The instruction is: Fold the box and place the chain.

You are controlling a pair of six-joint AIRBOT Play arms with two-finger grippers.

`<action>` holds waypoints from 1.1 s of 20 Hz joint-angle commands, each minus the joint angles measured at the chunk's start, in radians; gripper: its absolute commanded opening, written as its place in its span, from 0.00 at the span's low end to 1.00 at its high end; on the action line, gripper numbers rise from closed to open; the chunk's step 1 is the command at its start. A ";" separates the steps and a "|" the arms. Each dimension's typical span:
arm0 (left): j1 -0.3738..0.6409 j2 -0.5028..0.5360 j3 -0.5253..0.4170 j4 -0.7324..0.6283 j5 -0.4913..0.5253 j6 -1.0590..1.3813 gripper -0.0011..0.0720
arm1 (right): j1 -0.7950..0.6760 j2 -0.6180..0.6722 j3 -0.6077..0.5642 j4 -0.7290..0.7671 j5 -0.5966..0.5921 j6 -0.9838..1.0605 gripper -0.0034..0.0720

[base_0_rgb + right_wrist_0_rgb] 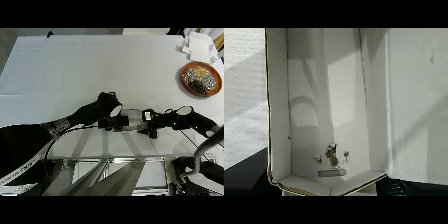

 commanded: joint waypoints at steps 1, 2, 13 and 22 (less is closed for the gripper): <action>-0.001 0.003 -0.017 -0.001 0.037 0.006 0.38 | 0.000 0.000 0.000 0.000 -0.001 0.000 0.62; -0.001 0.003 -0.017 -0.001 0.039 0.007 0.34 | 0.000 0.000 0.000 0.000 -0.001 0.000 0.62; 0.008 0.005 -0.016 -0.002 0.023 0.039 0.28 | 0.000 0.000 0.000 0.000 -0.001 0.000 0.62; 0.058 0.039 -0.016 -0.004 -0.003 0.098 0.48 | 0.000 0.000 0.000 0.000 -0.001 0.000 0.62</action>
